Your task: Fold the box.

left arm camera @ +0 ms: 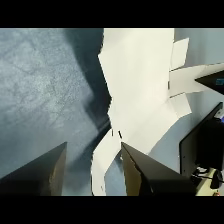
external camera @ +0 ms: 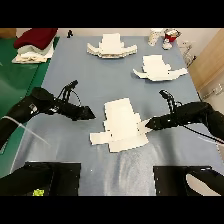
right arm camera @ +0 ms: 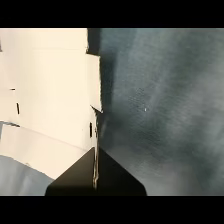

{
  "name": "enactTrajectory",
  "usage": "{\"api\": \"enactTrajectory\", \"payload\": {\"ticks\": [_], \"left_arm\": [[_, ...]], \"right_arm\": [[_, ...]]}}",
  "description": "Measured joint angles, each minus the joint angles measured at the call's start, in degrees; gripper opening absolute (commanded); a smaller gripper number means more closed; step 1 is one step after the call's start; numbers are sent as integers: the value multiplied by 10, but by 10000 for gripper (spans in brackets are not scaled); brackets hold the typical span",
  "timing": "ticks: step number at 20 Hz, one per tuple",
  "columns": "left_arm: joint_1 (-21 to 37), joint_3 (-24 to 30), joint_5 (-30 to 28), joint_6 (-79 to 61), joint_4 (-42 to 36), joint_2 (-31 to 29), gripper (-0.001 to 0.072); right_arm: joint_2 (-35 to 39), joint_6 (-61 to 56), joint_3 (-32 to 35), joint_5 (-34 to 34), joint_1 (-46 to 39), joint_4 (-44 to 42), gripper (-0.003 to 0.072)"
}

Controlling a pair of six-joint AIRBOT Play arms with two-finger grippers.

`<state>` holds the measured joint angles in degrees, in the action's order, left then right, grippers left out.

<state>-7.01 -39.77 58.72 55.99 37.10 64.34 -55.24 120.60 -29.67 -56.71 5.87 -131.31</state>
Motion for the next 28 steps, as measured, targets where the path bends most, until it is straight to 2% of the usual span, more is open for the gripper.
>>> {"api": "enactTrajectory", "payload": {"ticks": [4, 10, 11, 12, 13, 16, 20, 21, 22, 25, 27, 28], "left_arm": [[-4, -54, 11, -69, -53, 110, 507], [-36, -171, 42, -104, -78, 260, 506], [-39, -188, 55, -110, -82, 279, 435], [-42, -204, 71, -117, -89, 297, 306], [-44, -218, 89, -126, -94, 311, 285], [-48, -248, 139, -147, -104, 343, 285], [-51, -262, 181, -160, -107, 362, 282], [-51, -264, 188, -162, -108, 363, 182], [-52, -265, 192, -164, -108, 365, 18], [-52, -267, 207, -184, -112, 367, 16], [-54, -267, 212, -193, -113, 368, 16], [-57, -267, 212, -196, -117, 368, 16]], "right_arm": [[21, -17, 14, 23, 27, -2, 3], [27, -27, 18, 34, 45, -2, 3], [28, -28, 18, 34, 46, -2, 3], [28, -30, 18, 35, 47, -2, 3], [28, -30, 18, 35, 47, -2, 3], [28, -31, 18, 36, 48, -1, 3], [28, -31, 18, 37, 48, -1, 3], [28, -31, 18, 37, 48, -1, 3], [28, -31, 18, 37, 48, -1, 3], [28, -31, 18, 38, 48, 1, 4], [28, -31, 18, 38, 48, 0, 35], [28, -31, 18, 38, 48, 0, 137]]}}
